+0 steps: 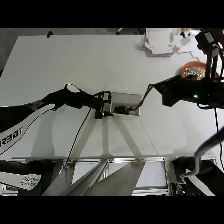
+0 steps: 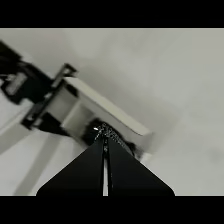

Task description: Fold the box and place the chain.

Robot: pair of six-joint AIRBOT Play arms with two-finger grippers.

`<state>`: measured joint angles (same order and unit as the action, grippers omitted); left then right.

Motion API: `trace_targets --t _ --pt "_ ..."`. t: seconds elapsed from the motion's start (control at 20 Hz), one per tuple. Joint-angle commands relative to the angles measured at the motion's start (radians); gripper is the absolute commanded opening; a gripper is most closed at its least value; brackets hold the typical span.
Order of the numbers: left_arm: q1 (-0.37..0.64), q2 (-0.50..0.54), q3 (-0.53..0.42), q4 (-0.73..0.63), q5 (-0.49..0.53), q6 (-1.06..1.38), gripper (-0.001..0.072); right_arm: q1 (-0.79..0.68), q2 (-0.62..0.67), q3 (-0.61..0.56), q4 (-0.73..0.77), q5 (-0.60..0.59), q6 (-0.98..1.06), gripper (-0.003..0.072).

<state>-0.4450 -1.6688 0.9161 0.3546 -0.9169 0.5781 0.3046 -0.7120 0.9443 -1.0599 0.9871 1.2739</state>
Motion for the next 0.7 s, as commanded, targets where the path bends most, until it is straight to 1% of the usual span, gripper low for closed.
trace_targets --t 0.0,0.1,0.15,0.35,0.5,0.65 --pt "0.001 0.000 0.000 0.000 0.000 0.000 0.0209 0.103 -0.002 -0.007 0.043 -0.128 -0.027 0.0016" --pt "0.001 0.000 0.000 0.000 0.000 0.000 0.0209 0.133 -0.029 -0.020 0.044 -0.198 -0.026 0.0017" --pt "0.001 0.000 0.000 0.000 0.000 0.000 0.0209 0.141 -0.050 -0.028 0.045 -0.214 -0.024 0.0017" --pt "0.001 0.000 0.000 0.000 0.000 0.000 0.0209 0.182 -0.145 -0.056 0.044 -0.198 -0.022 0.0017" --pt "0.001 0.000 0.000 0.000 0.000 0.000 0.0209 0.243 -0.240 -0.071 0.040 -0.189 -0.028 0.0017" --pt "0.001 0.000 0.000 0.000 0.000 0.000 0.0209 0.285 -0.346 -0.071 -0.013 -0.210 -0.026 0.0020"
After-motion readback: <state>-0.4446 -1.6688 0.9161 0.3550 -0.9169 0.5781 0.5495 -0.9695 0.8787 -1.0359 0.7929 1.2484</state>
